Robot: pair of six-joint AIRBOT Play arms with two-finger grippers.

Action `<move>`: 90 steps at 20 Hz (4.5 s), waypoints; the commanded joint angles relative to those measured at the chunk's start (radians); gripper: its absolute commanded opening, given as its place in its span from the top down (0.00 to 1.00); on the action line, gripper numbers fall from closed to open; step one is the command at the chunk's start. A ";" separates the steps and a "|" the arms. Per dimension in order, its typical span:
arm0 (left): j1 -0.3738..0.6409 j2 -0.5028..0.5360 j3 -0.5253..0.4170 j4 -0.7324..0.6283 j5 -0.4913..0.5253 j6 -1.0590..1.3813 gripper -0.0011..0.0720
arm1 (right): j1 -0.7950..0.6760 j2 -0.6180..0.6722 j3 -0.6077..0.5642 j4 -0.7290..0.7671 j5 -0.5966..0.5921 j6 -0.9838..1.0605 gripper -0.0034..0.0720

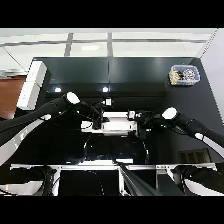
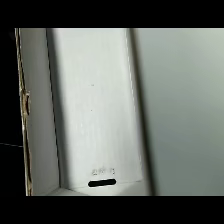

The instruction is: Fold the box and place the chain.

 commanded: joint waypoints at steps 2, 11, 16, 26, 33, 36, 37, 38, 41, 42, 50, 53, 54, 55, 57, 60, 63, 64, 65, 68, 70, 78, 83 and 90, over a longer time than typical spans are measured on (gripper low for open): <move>0.000 0.000 0.000 0.000 0.000 0.002 0.95 | 0.001 -0.001 0.001 -0.006 0.002 0.003 0.04; 0.000 0.000 0.000 0.000 0.000 0.002 0.95 | 0.013 -0.005 0.004 -0.029 0.001 0.014 0.04; 0.000 0.000 0.000 0.000 0.000 0.002 0.95 | 0.023 -0.006 0.004 -0.043 -0.003 0.022 0.04; 0.021 0.067 0.001 0.042 -0.025 -0.035 0.35 | 0.022 -0.006 0.004 -0.042 -0.003 0.022 0.34; 0.151 0.312 0.000 0.482 -0.264 -0.624 0.04 | 0.022 -0.005 0.004 -0.042 -0.003 0.022 0.75; 0.180 0.302 -0.008 0.318 -0.526 -0.744 0.95 | 0.022 -0.005 0.004 -0.042 -0.003 0.022 0.78; 0.174 0.292 -0.023 0.209 -0.573 -0.738 0.95 | 0.022 -0.005 0.004 -0.043 -0.003 0.022 0.78; 0.160 0.284 -0.050 0.081 -0.574 -0.738 0.95 | 0.022 -0.005 0.004 -0.043 -0.005 0.021 0.78; 0.117 0.261 -0.116 -0.179 -0.399 -0.631 0.95 | 0.022 -0.005 0.004 -0.043 -0.006 0.021 0.78; 0.126 0.246 -0.116 -0.246 -0.346 -0.534 0.95 | 0.022 -0.005 0.004 -0.043 -0.006 0.021 0.78; 0.175 0.067 -0.116 -0.361 0.024 -0.488 0.95 | 0.022 -0.005 0.004 -0.043 -0.006 0.021 0.78; 0.169 0.041 -0.116 -0.252 0.020 -0.506 0.95 | 0.022 -0.005 0.004 -0.043 -0.006 0.021 0.78; 0.164 0.041 -0.116 -0.240 0.012 -0.508 0.95 | 0.022 -0.005 0.004 -0.043 -0.006 0.021 0.78; 0.159 0.041 -0.116 -0.241 -0.003 -0.508 0.95 | 0.022 -0.005 0.004 -0.043 -0.006 0.021 0.78; 0.151 0.041 -0.116 -0.240 -0.013 -0.508 0.95 | 0.022 -0.005 0.004 -0.043 -0.006 0.021 0.78; 0.165 0.066 -0.092 -0.195 -0.037 -0.502 0.96 | 0.022 -0.005 0.004 -0.043 -0.006 0.021 0.78; 0.213 0.216 -0.057 -0.086 -0.048 -0.534 0.96 | 0.022 -0.005 0.004 -0.043 -0.006 0.021 0.78; 0.243 0.288 -0.058 -0.064 -0.048 -0.562 0.96 | 0.022 -0.005 0.004 -0.043 -0.006 0.021 0.78; 0.270 0.358 -0.066 -0.054 -0.055 -0.570 0.96 | 0.022 -0.005 0.004 -0.043 -0.006 0.021 0.78; 0.298 0.533 -0.183 -0.048 -0.054 -0.363 0.95 | 0.022 -0.005 0.004 -0.043 -0.006 0.021 0.78; 0.290 0.571 -0.290 -0.063 -0.063 -0.205 0.95 | 0.022 -0.005 0.004 -0.043 -0.006 0.021 0.78; 0.136 0.491 -0.364 -0.026 0.152 0.100 0.02 | 0.022 -0.005 0.004 -0.043 -0.006 0.021 0.78; 0.050 0.346 -0.329 0.028 0.128 0.135 0.04 | 0.022 -0.005 0.004 -0.043 -0.006 0.021 0.78; 0.031 0.315 -0.316 0.013 0.138 0.137 0.43 | 0.022 -0.005 0.004 -0.043 -0.006 0.021 0.78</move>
